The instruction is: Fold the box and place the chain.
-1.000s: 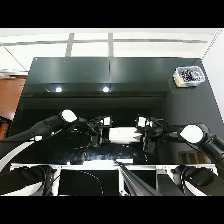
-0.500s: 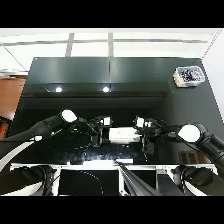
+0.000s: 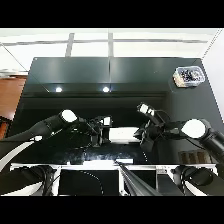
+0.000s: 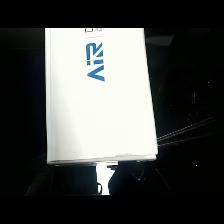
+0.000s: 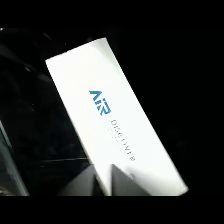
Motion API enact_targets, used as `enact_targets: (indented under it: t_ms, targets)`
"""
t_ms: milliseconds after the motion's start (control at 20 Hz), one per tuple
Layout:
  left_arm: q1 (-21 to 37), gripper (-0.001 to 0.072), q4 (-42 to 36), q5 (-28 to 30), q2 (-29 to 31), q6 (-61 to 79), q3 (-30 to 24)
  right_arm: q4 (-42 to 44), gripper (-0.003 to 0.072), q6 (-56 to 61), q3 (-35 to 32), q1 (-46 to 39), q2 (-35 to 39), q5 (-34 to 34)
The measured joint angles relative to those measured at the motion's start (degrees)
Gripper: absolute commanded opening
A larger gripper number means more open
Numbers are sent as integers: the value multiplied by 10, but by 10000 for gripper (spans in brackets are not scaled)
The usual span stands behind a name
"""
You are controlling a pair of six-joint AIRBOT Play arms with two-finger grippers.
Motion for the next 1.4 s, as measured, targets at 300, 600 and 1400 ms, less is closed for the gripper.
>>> enact_targets:
  t_ms: [300,600,1400]
  targets:
    - [0,463,0,0,0,0,0,96,32,155,-23,-21,-10,7]
    - [0,463,0,0,0,0,0,163,34,187,-43,-23,-71,-28]
    - [0,463,-1,2,0,-1,0,120,34,209,-32,-24,-111,-50]
